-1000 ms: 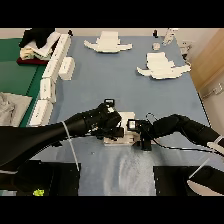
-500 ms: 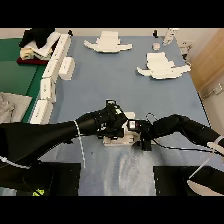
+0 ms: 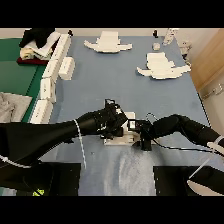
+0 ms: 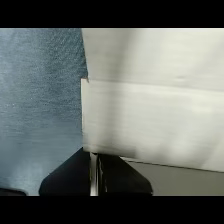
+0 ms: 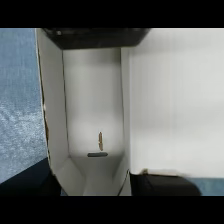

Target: Fold the box.

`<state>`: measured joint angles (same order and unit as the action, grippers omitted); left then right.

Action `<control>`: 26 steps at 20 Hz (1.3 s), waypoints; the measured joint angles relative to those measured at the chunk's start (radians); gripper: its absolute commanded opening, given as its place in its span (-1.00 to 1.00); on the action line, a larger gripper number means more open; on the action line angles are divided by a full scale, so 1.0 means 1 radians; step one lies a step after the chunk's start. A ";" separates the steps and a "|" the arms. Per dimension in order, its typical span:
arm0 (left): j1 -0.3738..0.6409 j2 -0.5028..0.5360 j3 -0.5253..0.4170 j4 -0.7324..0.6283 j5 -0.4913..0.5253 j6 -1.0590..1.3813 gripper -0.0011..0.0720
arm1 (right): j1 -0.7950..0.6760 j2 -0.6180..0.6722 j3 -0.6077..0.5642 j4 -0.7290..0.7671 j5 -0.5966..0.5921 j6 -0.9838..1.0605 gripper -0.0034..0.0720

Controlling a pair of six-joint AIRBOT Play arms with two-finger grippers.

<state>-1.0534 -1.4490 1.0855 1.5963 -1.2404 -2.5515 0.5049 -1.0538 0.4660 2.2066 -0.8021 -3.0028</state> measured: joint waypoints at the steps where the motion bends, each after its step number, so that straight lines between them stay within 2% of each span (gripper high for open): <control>1: 0.000 -0.002 0.000 -0.007 0.005 0.002 0.36 | 0.000 0.000 0.000 0.000 0.000 0.000 0.46; 6: -0.001 0.032 0.016 -0.023 -0.008 0.046 0.36 | 0.000 0.000 0.000 0.000 0.000 0.000 0.46; 10: -0.001 0.130 0.027 -0.011 -0.084 0.111 0.36 | 0.000 0.000 0.000 0.000 0.000 0.000 0.46; 11: -0.001 0.158 0.029 -0.003 -0.111 0.124 0.16 | 0.000 0.000 0.000 0.000 0.000 0.000 0.46; 12: -0.001 0.186 0.029 0.002 -0.141 0.136 -0.88 | 0.000 0.000 0.000 0.000 0.000 0.000 0.46; 13: -0.001 0.211 0.030 0.010 -0.159 0.154 -0.94 | 0.000 0.000 0.000 0.000 0.000 0.000 0.46; 17: 0.005 0.272 0.030 0.018 -0.187 0.296 -0.94 | 0.000 0.000 0.000 0.000 0.000 0.000 0.46; 23: 0.054 0.293 0.023 -0.043 -0.094 0.645 -0.94 | 0.000 0.000 0.000 0.000 0.000 0.000 0.46; 26: 0.115 0.324 -0.027 -0.085 -0.057 0.832 -0.95 | 0.000 0.000 0.000 0.000 0.000 0.000 0.46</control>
<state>-0.9382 -1.1252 1.0588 1.5112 -1.2976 -1.7191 0.5049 -1.0538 0.4660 2.2066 -0.8017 -3.0032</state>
